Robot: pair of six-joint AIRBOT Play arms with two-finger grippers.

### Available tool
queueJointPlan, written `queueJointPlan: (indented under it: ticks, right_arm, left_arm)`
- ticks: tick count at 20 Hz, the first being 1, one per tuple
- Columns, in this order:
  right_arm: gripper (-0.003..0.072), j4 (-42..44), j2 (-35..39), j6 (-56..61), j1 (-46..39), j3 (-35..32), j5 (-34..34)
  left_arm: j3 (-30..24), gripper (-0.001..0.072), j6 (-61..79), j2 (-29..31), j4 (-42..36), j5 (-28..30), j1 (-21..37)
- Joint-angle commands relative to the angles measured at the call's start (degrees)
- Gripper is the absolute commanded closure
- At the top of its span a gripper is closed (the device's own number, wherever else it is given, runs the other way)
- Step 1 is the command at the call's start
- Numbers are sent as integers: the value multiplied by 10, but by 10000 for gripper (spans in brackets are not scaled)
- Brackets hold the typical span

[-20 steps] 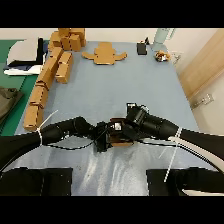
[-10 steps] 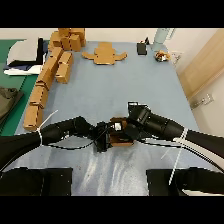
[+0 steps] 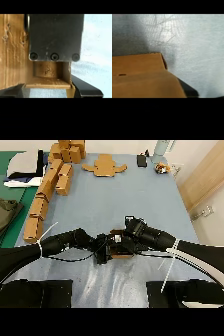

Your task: Fold the box.

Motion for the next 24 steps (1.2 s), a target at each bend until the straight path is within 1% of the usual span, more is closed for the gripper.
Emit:
queueJointPlan:
  ticks: [1,2,5,7,11,15,16,18,22,24]
  right_arm:
    - [649,0,-9,-12,0,0,-1]
    - [681,0,-9,-15,0,0,-1]
    - [674,-1,-9,-19,0,0,-1]
    - [224,-10,-8,-23,0,0,-1]
    - [222,-8,8,-26,0,0,-5]
    - [230,-11,58,-26,0,0,-11]
    - [230,-16,70,-26,0,0,-18]
    - [256,-24,89,-26,0,1,-35]
    - [255,-26,124,-29,0,1,-48]
    - [255,-43,141,-33,-7,1,-75]
  left_arm:
    - [0,237,0,0,0,1,0]
    - [0,237,0,0,0,0,0]
    - [0,237,0,0,0,0,0]
    - [0,237,0,0,0,0,0]
    - [0,237,0,0,0,0,0]
    - [0,237,0,0,0,0,0]
    - [0,237,0,0,0,0,0]
    - [0,237,0,0,0,0,0]
    - [0,237,0,0,0,0,0]
    - [0,237,0,0,0,0,0]
